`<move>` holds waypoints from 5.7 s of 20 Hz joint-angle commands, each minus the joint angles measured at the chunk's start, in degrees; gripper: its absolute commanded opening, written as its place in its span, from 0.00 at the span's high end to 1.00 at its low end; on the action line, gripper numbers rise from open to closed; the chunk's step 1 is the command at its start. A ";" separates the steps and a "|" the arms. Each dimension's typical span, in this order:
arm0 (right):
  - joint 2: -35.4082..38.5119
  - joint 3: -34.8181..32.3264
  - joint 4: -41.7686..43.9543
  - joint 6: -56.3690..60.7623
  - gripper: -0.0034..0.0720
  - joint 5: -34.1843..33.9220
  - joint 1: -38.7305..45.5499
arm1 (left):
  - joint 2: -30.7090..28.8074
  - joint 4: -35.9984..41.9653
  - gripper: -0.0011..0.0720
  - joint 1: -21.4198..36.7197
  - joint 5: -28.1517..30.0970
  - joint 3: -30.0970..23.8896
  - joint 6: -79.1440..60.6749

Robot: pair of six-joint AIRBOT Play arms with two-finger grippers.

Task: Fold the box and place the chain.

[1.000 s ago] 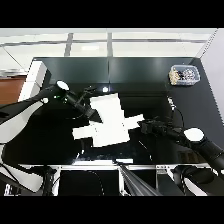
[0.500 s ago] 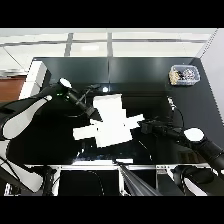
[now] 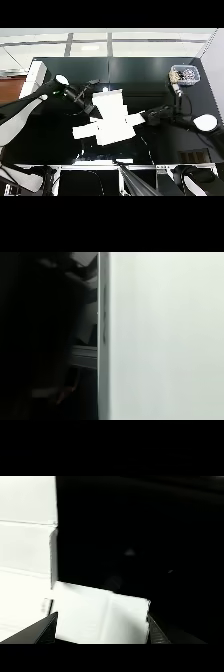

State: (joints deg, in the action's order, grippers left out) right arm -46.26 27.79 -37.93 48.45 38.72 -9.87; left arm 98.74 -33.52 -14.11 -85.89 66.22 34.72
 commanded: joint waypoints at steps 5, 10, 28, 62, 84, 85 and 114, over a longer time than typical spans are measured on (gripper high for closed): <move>-0.02 8.04 -20.20 -6.78 0.15 13.62 3.19 | -13.31 5.20 0.96 -4.68 18.03 -14.93 -31.74; -0.02 7.34 -19.67 -6.86 0.15 13.42 3.19 | -13.03 0.94 0.95 -11.32 35.67 -14.93 -44.24; -4.42 -3.17 -15.82 -35.01 0.02 6.56 -15.28 | -10.93 0.00 0.95 -12.98 34.84 -15.04 -40.72; -10.14 -2.45 -14.99 -46.56 0.03 2.84 -23.58 | -10.82 -2.84 0.95 -12.98 35.98 -14.99 -40.70; -12.22 3.41 -6.84 -45.57 0.04 -1.29 -16.92 | -10.82 -2.84 0.95 -12.98 35.98 -14.99 -40.70; -12.22 3.41 -5.88 -45.92 0.04 -1.51 -16.52 | -10.82 -2.84 0.95 -12.98 35.98 -14.99 -40.70; -22.47 3.32 16.31 -71.73 0.04 6.80 -6.80 | -10.82 -2.82 0.95 -12.98 35.98 -14.99 -40.70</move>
State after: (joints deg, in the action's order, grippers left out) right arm -66.61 31.14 -23.73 -19.77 43.86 -16.69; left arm 87.90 -36.40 -27.09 -50.04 51.22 -6.02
